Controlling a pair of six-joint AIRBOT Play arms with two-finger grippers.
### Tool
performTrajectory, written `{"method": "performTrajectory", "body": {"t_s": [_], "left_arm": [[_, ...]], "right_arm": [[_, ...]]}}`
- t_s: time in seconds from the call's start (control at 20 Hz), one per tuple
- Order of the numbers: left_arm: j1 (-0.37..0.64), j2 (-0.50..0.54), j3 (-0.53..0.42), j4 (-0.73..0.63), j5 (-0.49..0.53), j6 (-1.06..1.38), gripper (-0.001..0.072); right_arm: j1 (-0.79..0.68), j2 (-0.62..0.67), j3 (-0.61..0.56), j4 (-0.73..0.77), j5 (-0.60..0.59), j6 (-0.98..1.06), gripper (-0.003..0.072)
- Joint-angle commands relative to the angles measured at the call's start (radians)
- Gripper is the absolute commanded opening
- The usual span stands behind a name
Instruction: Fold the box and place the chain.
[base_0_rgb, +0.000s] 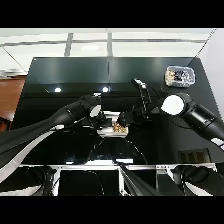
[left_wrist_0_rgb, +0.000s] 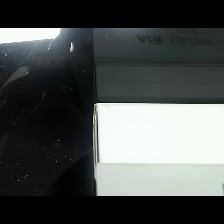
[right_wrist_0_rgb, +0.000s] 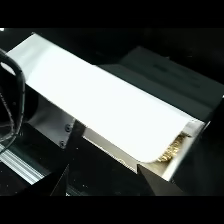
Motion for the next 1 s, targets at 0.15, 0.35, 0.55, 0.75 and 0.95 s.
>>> {"method": "performTrajectory", "body": {"t_s": [0.15, 0.35, 0.55, 0.75, 0.95], "left_arm": [[0.001, -0.001, 0.001, 0.002, 0.009, 0.0, 0.0028], [0.0, -0.005, 0.007, -0.007, 0.036, -0.062, 0.0029], [-0.002, 0.027, 0.033, 0.002, 0.034, -0.095, 0.0618], [-0.008, 0.156, 0.032, 0.048, 0.017, 0.05, 0.0634], [0.064, 0.377, -0.062, 0.245, -0.087, 0.168, 0.0634]], "right_arm": [[-0.196, 0.129, 0.013, -0.175, 0.215, -0.008, 0.0491], [-0.286, 0.221, 0.012, -0.241, 0.263, -0.01, 0.049], [-0.288, 0.245, 0.012, -0.241, 0.261, -0.016, 0.0491], [-0.288, 0.245, 0.01, -0.259, 0.256, -0.015, 0.0491], [-0.288, 0.245, 0.01, -0.281, 0.273, -0.014, 0.0491]]}}
